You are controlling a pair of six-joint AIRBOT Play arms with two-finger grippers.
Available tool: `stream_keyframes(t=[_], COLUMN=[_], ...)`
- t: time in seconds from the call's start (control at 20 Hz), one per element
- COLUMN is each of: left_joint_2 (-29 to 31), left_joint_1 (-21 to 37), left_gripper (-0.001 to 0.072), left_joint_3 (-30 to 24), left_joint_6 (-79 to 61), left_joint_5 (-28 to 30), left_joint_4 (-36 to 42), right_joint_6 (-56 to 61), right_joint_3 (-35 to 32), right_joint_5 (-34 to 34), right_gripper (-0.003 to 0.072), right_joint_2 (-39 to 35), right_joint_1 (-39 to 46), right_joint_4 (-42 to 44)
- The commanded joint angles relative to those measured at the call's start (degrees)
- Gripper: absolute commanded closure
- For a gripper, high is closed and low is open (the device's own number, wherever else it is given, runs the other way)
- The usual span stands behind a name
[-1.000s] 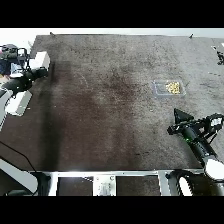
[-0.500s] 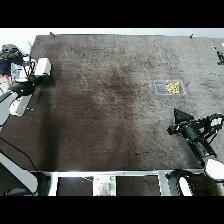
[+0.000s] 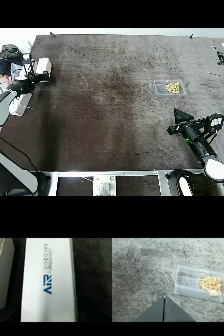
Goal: Fold the box and place the chain.
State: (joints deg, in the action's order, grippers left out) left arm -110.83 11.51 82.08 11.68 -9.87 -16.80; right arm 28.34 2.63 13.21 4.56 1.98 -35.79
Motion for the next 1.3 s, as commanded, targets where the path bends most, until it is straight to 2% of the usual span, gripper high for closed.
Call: stream_keyframes(t=[0.0,0.25,0.4,0.45,0.5,0.55,0.65,0.8,0.95,1.25], left_joint_2=[3.34,14.32,22.53,25.14,27.8,30.27,35.43,44.68,56.48,84.74], left_joint_1=[0.02,0.02,0.02,0.02,0.02,0.02,0.02,0.02,0.02,0.02], left_gripper=[0.0007,0.0007,0.001,0.0223,0.0674,0.0699,0.0701,0.0703,0.0704,0.0703], left_joint_3=[0.39,0.39,0.39,0.39,0.39,0.37,-0.59,-6.54,-18.58,-49.46], left_joint_6=[-0.07,0.35,0.52,2.32,2.97,3.19,6.14,7.78,7.34,3.72], left_joint_5=[-0.31,-2.51,-7.32,-8.79,-10.23,-11.21,-11.67,-10.03,-6.97,-3.13], left_joint_4=[0.04,0.04,0.04,0.04,0.04,0.0,0.02,0.02,0.02,0.04], right_joint_6=[-0.02,-0.02,-0.02,-0.02,-0.02,-0.02,-0.02,-0.02,-0.02,-0.02], right_joint_3=[-0.02,-0.02,-0.02,-0.02,-0.02,-0.02,-0.02,-0.02,-0.02,-0.02], right_joint_5=[-0.15,-0.63,-0.63,-0.63,-0.66,-0.63,-0.66,-0.63,-0.66,-0.63], right_gripper=[0.0678,0.0678,0.0678,0.0678,0.0678,0.0678,0.0678,0.0678,0.0678,0.0678], right_joint_2=[-0.04,-0.04,-0.04,-0.04,-0.04,-0.04,-0.04,-0.04,-0.02,-0.04], right_joint_1=[0.0,0.0,0.0,0.0,0.0,0.0,0.0,0.0,0.0,0.0], right_joint_4=[0.0,0.0,0.0,0.0,0.0,0.0,0.0,0.0,-0.02,0.0])
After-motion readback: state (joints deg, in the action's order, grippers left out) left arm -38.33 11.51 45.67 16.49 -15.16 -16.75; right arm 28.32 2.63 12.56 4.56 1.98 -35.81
